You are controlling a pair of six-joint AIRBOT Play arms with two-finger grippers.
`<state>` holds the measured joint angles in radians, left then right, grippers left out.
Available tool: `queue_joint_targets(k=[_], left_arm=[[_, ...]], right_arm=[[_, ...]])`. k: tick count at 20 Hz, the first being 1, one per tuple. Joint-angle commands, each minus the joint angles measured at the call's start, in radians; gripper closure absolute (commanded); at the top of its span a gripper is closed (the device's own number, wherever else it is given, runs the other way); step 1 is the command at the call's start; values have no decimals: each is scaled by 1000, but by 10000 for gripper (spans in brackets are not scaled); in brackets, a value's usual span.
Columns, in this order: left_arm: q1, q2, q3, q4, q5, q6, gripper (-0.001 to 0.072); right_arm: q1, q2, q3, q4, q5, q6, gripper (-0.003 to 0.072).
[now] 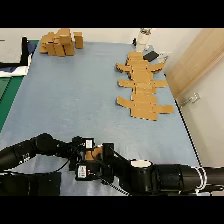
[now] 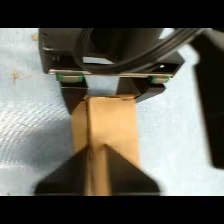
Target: Fold the box.
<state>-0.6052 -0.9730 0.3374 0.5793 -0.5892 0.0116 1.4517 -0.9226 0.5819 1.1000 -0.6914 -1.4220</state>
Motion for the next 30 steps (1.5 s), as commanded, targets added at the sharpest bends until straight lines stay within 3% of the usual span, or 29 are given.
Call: queue_joint_targets(k=[1, 4, 7, 10, 11, 12, 13, 15, 18, 19, 23, 30], left_arm=[[0, 0, 0, 1, 3, 0, 123], [0, 0, 0, 0, 3, -1, 122], [0, 0, 0, 0, 3, -1, 122], [0, 0, 0, 0, 4, 0, 123], [0, 0, 0, 0, 4, 0, 123], [0, 0, 0, 0, 3, -1, 123], [0, 0, 0, 0, 4, -1, 122], [0, 0, 0, 0, 3, -1, 123], [0, 0, 0, 0, 4, 0, 122], [1, 0, 0, 1, 4, 0, 123], [0, 0, 0, 0, 3, -1, 123], [0, 0, 0, 0, 3, 0, 122]], right_arm=[[0, -17, -5, 10, -9, 0, 306], [1, 4, -1, 9, -18, 0, 306], [1, 109, 38, 64, -102, 18, 306], [1, 241, 42, 192, -211, 245, 307], [1, 268, 29, 248, -227, 342, 349], [1, 286, 4, 307, -210, 446, 550], [1, 294, -40, 359, -142, 572, 684], [1, 283, -155, 396, 127, 858, 685], [-62, 223, -326, 180, 697, 1358, 685], [-103, 200, -343, 160, 751, 1415, 685], [-198, 190, -346, 160, 771, 1391, 685], [-206, 188, -346, 151, 697, 1379, 685]])
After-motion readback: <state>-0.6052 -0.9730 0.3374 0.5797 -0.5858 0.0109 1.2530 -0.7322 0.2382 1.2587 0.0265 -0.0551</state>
